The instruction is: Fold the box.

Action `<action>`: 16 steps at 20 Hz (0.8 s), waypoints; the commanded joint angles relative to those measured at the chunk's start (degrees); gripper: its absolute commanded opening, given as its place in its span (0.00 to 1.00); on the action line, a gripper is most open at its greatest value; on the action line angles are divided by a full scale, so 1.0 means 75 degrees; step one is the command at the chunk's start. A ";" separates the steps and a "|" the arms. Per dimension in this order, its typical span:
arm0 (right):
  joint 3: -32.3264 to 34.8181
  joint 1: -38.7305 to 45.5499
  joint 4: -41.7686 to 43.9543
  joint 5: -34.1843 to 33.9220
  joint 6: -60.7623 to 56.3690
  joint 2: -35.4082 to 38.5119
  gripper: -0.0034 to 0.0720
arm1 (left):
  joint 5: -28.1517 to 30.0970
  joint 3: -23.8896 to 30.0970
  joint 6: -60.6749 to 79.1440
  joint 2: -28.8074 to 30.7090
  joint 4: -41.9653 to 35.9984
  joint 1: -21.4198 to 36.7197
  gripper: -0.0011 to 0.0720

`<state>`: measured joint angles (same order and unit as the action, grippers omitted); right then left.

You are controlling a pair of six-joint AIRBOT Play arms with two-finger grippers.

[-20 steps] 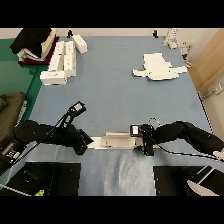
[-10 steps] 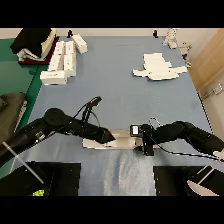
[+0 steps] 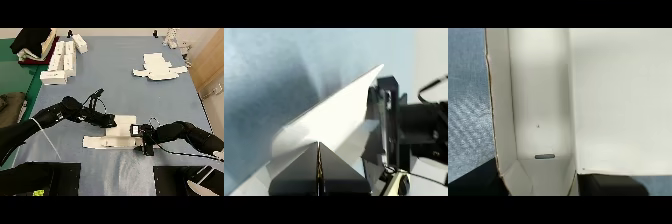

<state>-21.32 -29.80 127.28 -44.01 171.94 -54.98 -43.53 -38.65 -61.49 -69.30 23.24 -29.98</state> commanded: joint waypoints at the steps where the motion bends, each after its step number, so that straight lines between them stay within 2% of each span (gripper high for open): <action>1: -0.0006 -0.0009 0.0000 0.0003 0.0017 0.0009 0.73 | 0.0347 -0.0047 -0.0003 -0.0344 -0.0006 0.0102 0.03; 6: -0.0006 -0.0006 0.0000 0.0003 0.0017 0.0009 0.73 | -0.0038 -0.0047 0.0003 -0.0804 -0.0015 0.0099 0.03; 9: -0.0006 -0.0006 0.0000 0.0003 0.0017 0.0006 0.73 | -0.0131 -0.0108 0.0122 -0.0714 -0.0012 0.0102 0.03; 12: -0.0006 -0.0006 0.0000 0.0003 0.0017 0.0009 0.73 | -0.0364 -0.0382 0.0659 -0.0309 0.0087 0.0105 0.03; 16: -0.0006 -0.0006 -0.0003 0.0003 0.0017 0.0009 0.73 | -0.0702 -0.0551 0.1483 0.0874 0.0848 0.0102 0.03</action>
<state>-21.32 -29.80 127.28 -43.97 172.13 -54.98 -46.39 -41.93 -54.89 -67.77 25.63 -29.21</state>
